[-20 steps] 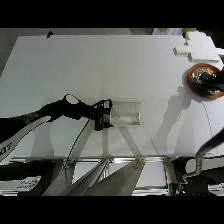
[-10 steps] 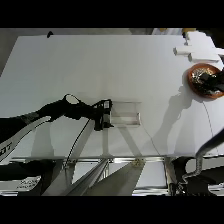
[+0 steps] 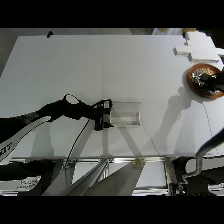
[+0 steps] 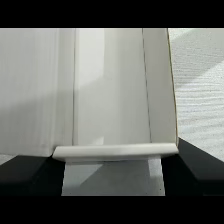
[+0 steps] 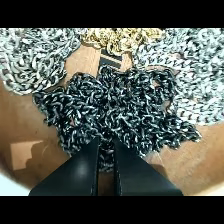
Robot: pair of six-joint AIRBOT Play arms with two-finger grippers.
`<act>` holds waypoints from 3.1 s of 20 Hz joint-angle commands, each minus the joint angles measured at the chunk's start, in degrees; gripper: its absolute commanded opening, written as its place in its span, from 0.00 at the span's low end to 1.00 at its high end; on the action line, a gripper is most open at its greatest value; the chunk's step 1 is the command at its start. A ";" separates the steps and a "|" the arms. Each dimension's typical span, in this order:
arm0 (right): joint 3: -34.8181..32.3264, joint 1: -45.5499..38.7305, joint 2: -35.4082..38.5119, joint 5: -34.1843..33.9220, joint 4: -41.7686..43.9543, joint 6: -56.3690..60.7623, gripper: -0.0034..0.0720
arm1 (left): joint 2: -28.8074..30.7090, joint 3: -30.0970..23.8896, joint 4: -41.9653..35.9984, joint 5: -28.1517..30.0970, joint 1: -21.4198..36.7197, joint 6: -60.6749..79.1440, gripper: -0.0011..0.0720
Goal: Fold the box and place the chain.
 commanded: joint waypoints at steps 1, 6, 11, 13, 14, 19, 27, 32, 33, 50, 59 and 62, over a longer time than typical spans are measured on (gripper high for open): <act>0.00 0.00 3.04 0.11 -0.17 -1.95 0.06 | 0.00 0.00 0.02 0.00 0.00 0.00 0.29; 0.00 0.07 9.44 3.50 0.07 -7.34 0.06 | 0.00 0.00 0.02 0.02 0.00 0.00 0.29; 0.00 0.07 21.00 11.69 4.59 -14.91 0.06 | 0.00 0.00 0.02 0.00 0.00 0.00 0.29; 0.00 0.07 26.73 14.84 9.84 -17.07 0.06 | 0.00 0.00 0.02 0.00 0.00 0.00 0.29; 0.00 0.07 29.68 16.65 13.46 -18.58 0.06 | 0.00 0.00 0.02 0.02 0.00 0.00 0.29; 0.00 0.37 41.97 25.24 25.55 -21.27 0.06 | 0.00 0.00 0.02 0.02 0.00 0.00 0.29; -0.02 17.27 55.54 30.14 27.36 -20.35 0.06 | 0.00 0.00 0.02 0.02 0.00 0.00 0.29; -0.44 31.43 58.10 30.14 28.00 -17.92 0.06 | 0.00 0.00 0.00 0.02 0.00 0.00 0.29; -1.14 34.23 58.10 29.92 28.68 -17.77 0.06 | 0.00 0.00 0.00 0.02 0.00 0.00 0.29; -23.32 62.69 44.81 4.31 25.09 -18.10 0.06 | 0.00 0.00 0.00 0.02 0.00 0.00 0.29; -33.86 62.69 38.16 -6.56 25.11 -19.12 0.06 | 0.00 0.00 0.02 0.00 0.00 0.00 0.29; -34.58 63.01 34.69 -7.19 24.94 -19.56 0.07 | 0.00 0.00 0.00 0.00 0.00 0.00 0.29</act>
